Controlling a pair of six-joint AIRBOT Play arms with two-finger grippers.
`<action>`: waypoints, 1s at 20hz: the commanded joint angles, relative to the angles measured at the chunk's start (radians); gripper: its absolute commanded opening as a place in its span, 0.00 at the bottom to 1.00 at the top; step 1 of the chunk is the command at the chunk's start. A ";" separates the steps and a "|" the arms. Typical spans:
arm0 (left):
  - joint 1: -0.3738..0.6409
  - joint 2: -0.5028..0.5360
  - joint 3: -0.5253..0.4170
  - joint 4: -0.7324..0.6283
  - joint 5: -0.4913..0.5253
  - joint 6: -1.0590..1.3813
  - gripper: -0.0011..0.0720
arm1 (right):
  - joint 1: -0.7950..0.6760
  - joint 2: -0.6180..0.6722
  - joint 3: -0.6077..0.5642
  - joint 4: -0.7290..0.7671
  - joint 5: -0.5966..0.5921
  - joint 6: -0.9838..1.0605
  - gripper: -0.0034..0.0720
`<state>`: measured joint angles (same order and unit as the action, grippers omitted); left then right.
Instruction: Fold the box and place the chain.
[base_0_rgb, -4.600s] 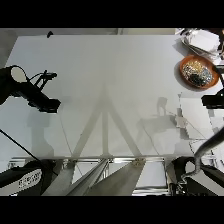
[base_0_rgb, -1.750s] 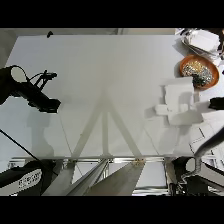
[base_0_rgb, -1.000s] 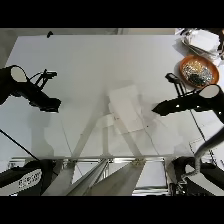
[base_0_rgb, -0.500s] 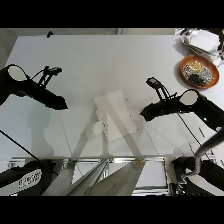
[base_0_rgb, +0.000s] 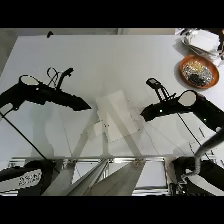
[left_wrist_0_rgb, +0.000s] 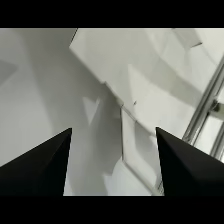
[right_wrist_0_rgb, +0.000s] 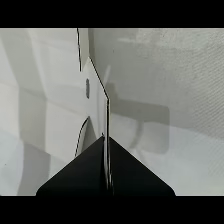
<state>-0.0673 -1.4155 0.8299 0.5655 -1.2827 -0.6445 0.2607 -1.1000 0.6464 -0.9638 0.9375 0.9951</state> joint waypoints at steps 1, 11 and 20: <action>-0.061 -0.100 -0.009 -0.109 0.048 0.047 0.89 | 0.001 0.001 0.000 0.002 0.004 0.003 0.08; -0.224 -0.266 -0.008 -0.312 0.156 0.192 0.85 | 0.001 0.001 0.000 0.002 0.009 0.003 0.08; -0.217 -0.263 -0.008 -0.269 0.078 0.308 0.02 | 0.001 0.001 0.000 0.000 0.015 0.003 0.08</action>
<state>-0.2859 -1.6779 0.8223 0.2684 -1.1793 -0.3908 0.2611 -1.1000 0.6464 -0.9638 0.9527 0.9981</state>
